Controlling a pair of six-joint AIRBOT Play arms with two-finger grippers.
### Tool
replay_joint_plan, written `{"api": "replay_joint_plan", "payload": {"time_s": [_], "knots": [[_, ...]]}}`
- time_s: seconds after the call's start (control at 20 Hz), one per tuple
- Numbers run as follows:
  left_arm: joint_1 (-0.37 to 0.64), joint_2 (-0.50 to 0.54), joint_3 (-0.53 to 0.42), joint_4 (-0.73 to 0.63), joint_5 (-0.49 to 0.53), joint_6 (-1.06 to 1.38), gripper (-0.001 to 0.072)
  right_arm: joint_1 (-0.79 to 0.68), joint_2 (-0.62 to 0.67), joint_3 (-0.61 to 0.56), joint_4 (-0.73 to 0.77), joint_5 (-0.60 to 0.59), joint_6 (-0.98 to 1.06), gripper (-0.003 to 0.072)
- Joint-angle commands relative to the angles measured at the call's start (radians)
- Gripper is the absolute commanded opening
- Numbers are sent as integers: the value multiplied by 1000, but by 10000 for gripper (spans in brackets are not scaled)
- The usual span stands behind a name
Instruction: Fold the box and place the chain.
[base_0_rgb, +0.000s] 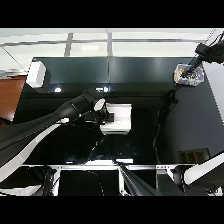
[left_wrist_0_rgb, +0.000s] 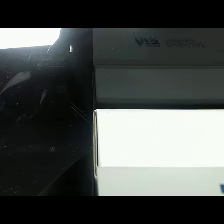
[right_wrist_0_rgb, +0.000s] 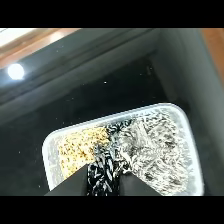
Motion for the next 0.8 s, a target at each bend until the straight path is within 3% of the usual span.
{"api": "replay_joint_plan", "payload": {"time_s": [0.0, 0.45, 0.5, 0.55, 0.6, 0.75], "knots": [[0, 0, 0, 0, -2, 0, 27, -14, 29, 6, -59, 79, -38, 13], [1, 0, 0, 0, 0, 0, 27, -20, -154, -24, 22, 40, -35, 17], [1, 0, 0, 0, 0, 0, 27, -20, -168, -24, 18, 31, -11, 130], [1, 0, 0, 0, 0, 0, 27, -21, -174, -24, 9, 16, 11, 346], [1, 0, 0, 0, 0, 0, 27, -21, -174, -23, 8, -2, 11, 377], [1, 0, 0, 0, 2, 0, 27, -16, -173, -11, 14, -11, -18, 377]]}}
